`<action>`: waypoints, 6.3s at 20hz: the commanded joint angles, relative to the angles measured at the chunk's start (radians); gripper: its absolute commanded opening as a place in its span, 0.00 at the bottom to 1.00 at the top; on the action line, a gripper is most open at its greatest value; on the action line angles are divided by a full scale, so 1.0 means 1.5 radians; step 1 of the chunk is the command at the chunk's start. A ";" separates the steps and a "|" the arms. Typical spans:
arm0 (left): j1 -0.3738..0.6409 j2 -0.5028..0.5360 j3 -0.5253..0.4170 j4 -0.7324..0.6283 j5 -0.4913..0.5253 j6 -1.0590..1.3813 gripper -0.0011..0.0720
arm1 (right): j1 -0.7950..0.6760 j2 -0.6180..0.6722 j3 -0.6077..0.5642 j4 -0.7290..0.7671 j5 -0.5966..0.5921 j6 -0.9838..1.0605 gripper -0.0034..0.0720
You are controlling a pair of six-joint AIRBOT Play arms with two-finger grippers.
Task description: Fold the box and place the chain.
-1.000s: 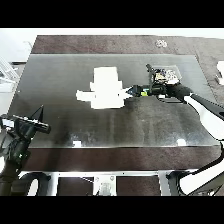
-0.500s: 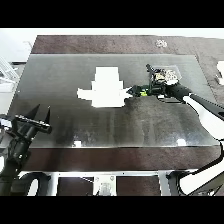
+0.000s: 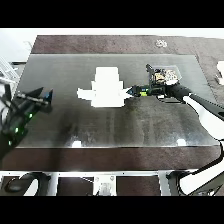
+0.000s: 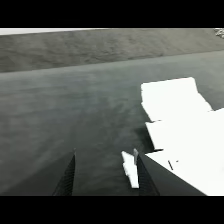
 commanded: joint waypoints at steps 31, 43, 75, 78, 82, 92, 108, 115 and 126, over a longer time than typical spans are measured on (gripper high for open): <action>-0.047 -0.813 0.799 0.448 -0.419 -0.539 0.60 | 0.001 -0.001 0.002 0.000 -0.019 -0.001 0.06; -0.092 -0.943 0.969 0.512 -0.476 -0.619 0.60 | 0.006 -0.001 0.006 0.000 -0.016 -0.003 0.06; -0.126 -1.018 0.993 0.423 -0.498 -0.576 0.34 | 0.010 -0.001 0.006 0.000 -0.017 -0.025 0.07; -0.126 -1.018 0.993 0.423 -0.499 -0.572 0.26 | 0.010 -0.001 0.006 0.000 -0.017 -0.025 0.07; -0.126 -1.018 0.993 0.426 -0.499 -0.543 0.25 | 0.010 -0.001 0.006 0.000 -0.016 -0.025 0.07; -0.125 -1.018 0.993 0.425 -0.511 -0.392 0.04 | 0.010 -0.001 0.006 0.000 -0.017 -0.039 0.07; -0.063 -1.018 0.970 0.289 -0.691 0.001 0.03 | -0.074 0.003 0.019 0.081 -0.017 -0.043 0.52; -0.081 -1.009 0.913 0.280 -0.689 0.075 0.03 | -0.080 0.003 0.019 0.085 -0.016 -0.043 0.53; -0.083 -0.957 0.812 0.213 -0.600 0.192 0.03 | -0.087 0.002 0.019 0.085 -0.017 -0.066 0.53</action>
